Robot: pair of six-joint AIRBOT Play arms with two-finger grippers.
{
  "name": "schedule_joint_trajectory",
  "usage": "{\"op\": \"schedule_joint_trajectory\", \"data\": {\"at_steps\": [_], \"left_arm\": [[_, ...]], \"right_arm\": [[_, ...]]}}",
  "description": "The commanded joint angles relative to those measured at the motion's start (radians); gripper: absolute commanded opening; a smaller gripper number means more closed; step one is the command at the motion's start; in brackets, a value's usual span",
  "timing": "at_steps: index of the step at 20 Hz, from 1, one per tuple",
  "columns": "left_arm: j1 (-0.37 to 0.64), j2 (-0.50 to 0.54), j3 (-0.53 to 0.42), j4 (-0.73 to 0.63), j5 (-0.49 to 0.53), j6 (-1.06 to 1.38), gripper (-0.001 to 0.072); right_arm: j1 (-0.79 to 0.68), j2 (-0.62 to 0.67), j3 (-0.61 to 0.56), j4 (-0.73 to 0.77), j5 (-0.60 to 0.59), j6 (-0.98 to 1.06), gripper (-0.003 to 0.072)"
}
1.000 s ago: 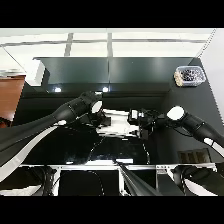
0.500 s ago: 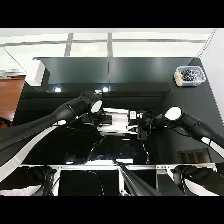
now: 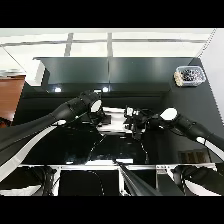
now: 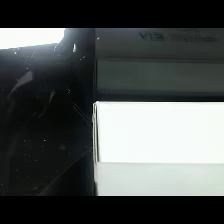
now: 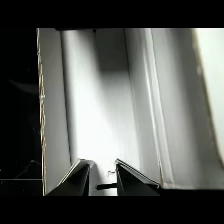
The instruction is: Fold the box and place the chain.
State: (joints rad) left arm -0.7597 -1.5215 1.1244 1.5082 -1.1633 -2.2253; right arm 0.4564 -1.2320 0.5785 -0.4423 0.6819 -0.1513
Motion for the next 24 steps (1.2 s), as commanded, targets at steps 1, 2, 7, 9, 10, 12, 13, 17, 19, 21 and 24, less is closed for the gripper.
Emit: {"op": "schedule_joint_trajectory", "data": {"at_steps": [1, 2, 7, 9, 10, 12, 13, 17, 19, 21, 24], "left_arm": [[0.000, 0.000, 0.001, -0.002, 0.003, 0.000, 0.0029], [0.000, 0.000, 0.001, -0.002, 0.003, 0.000, 0.0029], [0.000, 0.000, 0.001, -0.002, 0.003, 0.000, 0.0029], [0.000, 0.000, 0.001, -0.002, 0.003, 0.000, 0.0029], [0.000, 0.000, 0.001, -0.002, 0.003, 0.000, 0.0029], [0.000, 0.000, 0.001, -0.002, 0.003, 0.000, 0.0029], [0.000, 0.000, 0.001, -0.002, 0.003, 0.000, 0.0029], [0.000, -0.002, 0.001, 0.001, 0.009, 0.000, 0.0029], [0.000, -0.002, 0.001, 0.001, 0.015, 0.000, 0.0029], [0.000, -0.002, 0.001, -0.002, 0.030, -0.001, 0.0029], [0.000, -0.002, 0.001, -0.003, 0.034, -0.001, 0.0029]], "right_arm": [[0.024, -0.019, 0.001, 0.035, -0.032, 0.005, 0.0280], [0.024, -0.019, 0.001, 0.034, -0.033, 0.013, 0.0281], [0.024, -0.019, 0.000, 0.034, -0.028, 0.058, 0.0027], [0.024, -0.019, 0.001, 0.035, -0.042, 0.069, 0.0392], [0.023, -0.019, 0.001, 0.033, -0.043, 0.069, 0.0397], [0.024, -0.019, 0.001, 0.024, -0.045, 0.072, 0.0153], [0.024, -0.019, 0.001, 0.025, -0.050, 0.078, 0.0293], [-0.029, 0.022, 0.011, -0.108, 0.035, 0.511, 0.0013], [-0.124, 0.097, 0.057, -0.262, 0.149, 0.919, 0.0013], [-0.275, 0.182, 0.119, -0.426, 0.311, 1.253, 0.0014], [-0.522, 0.230, 0.113, -0.599, 0.457, 1.481, 0.0014]]}}
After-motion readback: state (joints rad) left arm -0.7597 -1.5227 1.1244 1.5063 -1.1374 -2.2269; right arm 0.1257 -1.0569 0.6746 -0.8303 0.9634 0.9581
